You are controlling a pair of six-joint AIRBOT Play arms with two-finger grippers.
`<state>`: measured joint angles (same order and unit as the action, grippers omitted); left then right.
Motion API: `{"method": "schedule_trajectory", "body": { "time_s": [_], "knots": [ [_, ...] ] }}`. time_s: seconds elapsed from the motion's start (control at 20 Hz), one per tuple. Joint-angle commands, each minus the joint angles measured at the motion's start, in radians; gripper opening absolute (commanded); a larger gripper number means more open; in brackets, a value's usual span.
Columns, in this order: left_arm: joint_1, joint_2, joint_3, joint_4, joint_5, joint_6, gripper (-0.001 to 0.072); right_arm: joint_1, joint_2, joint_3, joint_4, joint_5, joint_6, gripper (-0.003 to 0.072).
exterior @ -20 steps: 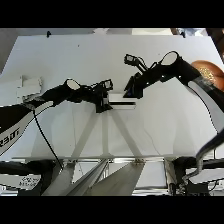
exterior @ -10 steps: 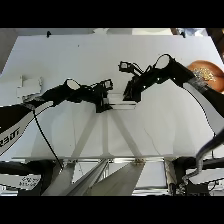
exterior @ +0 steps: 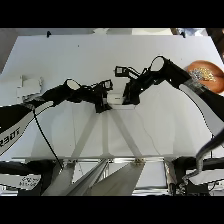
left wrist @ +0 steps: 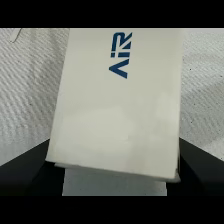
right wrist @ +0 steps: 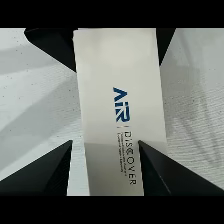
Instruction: Fold the box and place the chain.
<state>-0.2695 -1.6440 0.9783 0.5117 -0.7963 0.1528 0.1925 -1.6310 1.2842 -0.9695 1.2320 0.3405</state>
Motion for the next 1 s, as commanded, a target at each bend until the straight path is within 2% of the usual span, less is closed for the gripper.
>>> {"method": "schedule_trajectory", "body": {
  "time_s": [0.0,0.5,0.7,0.8,0.85,0.9,0.95],
  "knots": [
    [0.0,0.001,0.001,-0.002,-0.001,0.0,0.0236,0.002,0.0,-0.001,-0.017,0.026,0.026,0.049],
    [0.0,0.001,0.001,-0.002,-0.001,0.0,0.0236,0.002,0.054,0.0,0.013,-0.004,0.029,0.0488],
    [0.0,0.001,0.001,-0.002,-0.001,0.0,0.0236,-0.002,0.093,-0.001,0.027,-0.055,0.092,0.0455],
    [0.0,0.001,0.001,-0.002,-0.001,0.0,0.0236,-0.017,0.104,-0.001,0.129,-0.075,0.156,0.0341],
    [0.0,0.001,0.001,-0.002,-0.001,0.0,0.0236,-0.028,0.105,-0.001,0.203,-0.073,0.179,0.0256],
    [0.0,0.001,0.001,-0.002,-0.001,0.0,0.0236,-0.042,0.105,-0.001,0.278,-0.071,0.214,0.0106],
    [0.0,0.001,0.001,-0.002,-0.001,0.0,0.0236,-0.054,0.102,-0.002,0.344,-0.072,0.246,0.0014]
  ]
}}
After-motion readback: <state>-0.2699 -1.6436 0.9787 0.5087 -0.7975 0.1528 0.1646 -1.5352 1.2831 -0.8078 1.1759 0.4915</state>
